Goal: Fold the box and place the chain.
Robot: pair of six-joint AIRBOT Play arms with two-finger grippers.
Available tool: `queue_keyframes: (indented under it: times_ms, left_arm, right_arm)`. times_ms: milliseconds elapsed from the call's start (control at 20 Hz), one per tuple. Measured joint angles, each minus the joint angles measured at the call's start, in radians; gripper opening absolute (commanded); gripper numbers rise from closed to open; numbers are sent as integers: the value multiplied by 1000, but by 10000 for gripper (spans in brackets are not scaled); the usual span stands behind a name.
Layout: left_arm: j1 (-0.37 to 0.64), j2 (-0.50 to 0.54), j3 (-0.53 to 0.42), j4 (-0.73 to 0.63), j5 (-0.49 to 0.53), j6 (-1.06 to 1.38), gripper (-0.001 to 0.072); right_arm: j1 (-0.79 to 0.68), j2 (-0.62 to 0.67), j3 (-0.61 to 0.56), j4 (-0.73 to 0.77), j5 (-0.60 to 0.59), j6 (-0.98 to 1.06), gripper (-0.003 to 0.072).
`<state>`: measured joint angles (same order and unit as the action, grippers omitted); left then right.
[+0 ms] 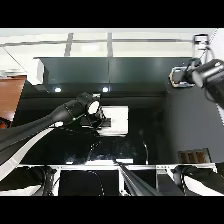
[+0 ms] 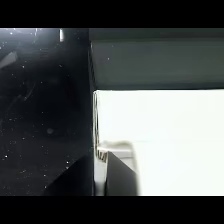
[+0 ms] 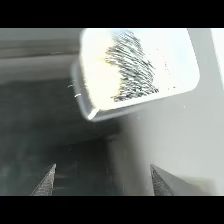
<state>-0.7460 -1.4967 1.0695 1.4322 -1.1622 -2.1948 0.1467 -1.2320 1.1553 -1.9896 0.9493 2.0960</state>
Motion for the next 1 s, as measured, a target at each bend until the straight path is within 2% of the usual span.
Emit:
queue_keyframes:
  times_ms: [150, 300, 400, 500, 700, 800, 900, 950, 1000]
  left_arm:
    - [0, 0, 0, 0, 0, 9, 27]
    - [0, 0, 0, 0, 0, 15, 27]
    - [0, 0, 0, 0, 1, 15, 27]
    - [0, 0, 0, 0, 1, 16, 27]
    - [0, 0, 0, -1, 2, 18, 27]
    - [0, 0, 0, -1, 2, 18, 27]
    - [0, 0, 0, -1, 2, 18, 27]
    - [0, 0, 0, -1, 2, 18, 27]
    - [0, 0, 0, -1, 2, 18, 27]
  right_arm:
    - [-173, -173, 150, 180, -17, -69, 671]
    - [-262, -364, 334, 283, 28, -128, 670]
    - [-288, -476, 439, 319, 47, -150, 669]
    - [-302, -570, 523, 340, 58, -161, 590]
    - [-313, -685, 606, 370, 62, -175, 584]
    - [-315, -717, 621, 374, 56, -181, 500]
    - [-316, -738, 630, 365, 48, -185, 99]
    - [-317, -742, 633, 366, 39, -185, 21]
    - [-317, -745, 634, 368, 39, -185, 22]
